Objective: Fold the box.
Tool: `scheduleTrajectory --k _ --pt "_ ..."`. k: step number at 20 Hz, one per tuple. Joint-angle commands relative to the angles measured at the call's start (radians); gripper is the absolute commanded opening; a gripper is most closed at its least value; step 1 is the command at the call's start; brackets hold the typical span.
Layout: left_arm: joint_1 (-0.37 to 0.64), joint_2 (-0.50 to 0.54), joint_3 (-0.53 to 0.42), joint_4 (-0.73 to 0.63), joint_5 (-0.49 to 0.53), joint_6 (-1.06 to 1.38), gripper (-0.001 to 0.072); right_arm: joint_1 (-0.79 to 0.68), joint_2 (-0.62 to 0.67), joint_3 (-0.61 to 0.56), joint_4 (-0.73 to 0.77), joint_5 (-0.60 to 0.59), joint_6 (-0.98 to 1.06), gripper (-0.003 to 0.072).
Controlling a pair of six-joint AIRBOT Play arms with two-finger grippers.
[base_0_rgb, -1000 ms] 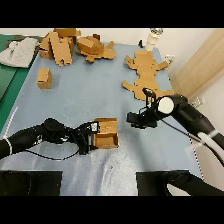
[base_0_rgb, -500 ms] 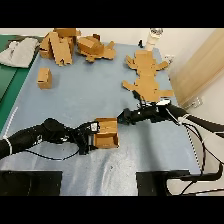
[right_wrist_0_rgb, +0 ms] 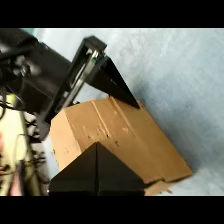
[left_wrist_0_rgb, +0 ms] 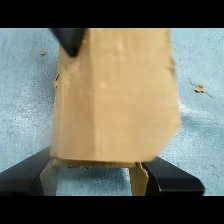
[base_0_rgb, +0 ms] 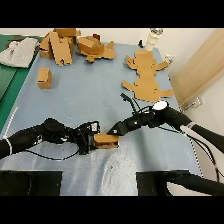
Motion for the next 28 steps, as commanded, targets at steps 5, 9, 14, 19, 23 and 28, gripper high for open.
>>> scheduleTrajectory --k 5,9,14,19,23,28 --pt "0.001 0.000 0.001 0.000 0.000 0.000 0.0298 0.161 0.220 -0.091 -0.275 -0.325 -0.014 0.0007" --pt "0.001 0.000 0.001 0.000 0.000 0.000 0.0297 0.205 0.207 -0.092 -0.307 -0.394 -0.162 0.0113" --pt "0.001 0.000 0.001 0.000 0.000 0.000 0.0297 0.315 0.209 -0.091 -0.333 -0.419 -0.331 0.0303" --pt "0.001 -0.001 0.001 0.000 0.000 0.000 0.0298 0.435 0.213 -0.089 -0.463 -0.453 -0.400 0.0370" --pt "0.001 0.000 0.001 0.000 0.000 0.000 0.0297 0.449 0.213 -0.089 -0.454 -0.569 -0.482 0.0371" --pt "0.001 -0.001 0.001 0.000 0.000 0.000 0.0297 0.450 0.222 -0.085 -0.449 -0.572 -0.462 0.0369"
